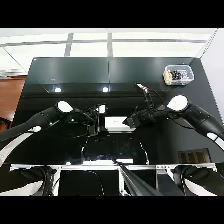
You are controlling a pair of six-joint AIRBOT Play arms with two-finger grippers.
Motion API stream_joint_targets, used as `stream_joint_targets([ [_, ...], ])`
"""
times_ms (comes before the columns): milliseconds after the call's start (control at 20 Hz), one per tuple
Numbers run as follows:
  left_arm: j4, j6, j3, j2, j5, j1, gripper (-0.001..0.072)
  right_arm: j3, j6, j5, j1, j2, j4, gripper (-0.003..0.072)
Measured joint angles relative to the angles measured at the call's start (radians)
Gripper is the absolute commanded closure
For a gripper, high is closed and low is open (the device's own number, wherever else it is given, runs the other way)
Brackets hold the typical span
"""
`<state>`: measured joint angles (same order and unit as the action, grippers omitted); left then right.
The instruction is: Fold the box and place the chain.
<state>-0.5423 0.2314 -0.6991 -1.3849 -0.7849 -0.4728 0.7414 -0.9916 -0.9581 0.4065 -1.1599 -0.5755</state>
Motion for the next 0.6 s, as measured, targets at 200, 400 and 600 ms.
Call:
stream_joint_targets([
  [200, 0.0, 0.001, 0.0, 0.0, 0.0, 0.0, 0.0318, -0.017, -0.031, 0.023, 0.0, -0.084, 0.026, 0.0677],
  [400, -0.001, 0.002, 0.0, 0.0, 0.0, 0.0, 0.0318, -0.022, -0.043, 0.031, -0.001, -0.137, 0.019, 0.0676],
  [600, 0.0, 0.001, 0.0, 0.0, 0.0, 0.0, 0.0318, -0.016, -0.031, 0.016, -0.006, -0.139, 0.008, 0.0676],
])
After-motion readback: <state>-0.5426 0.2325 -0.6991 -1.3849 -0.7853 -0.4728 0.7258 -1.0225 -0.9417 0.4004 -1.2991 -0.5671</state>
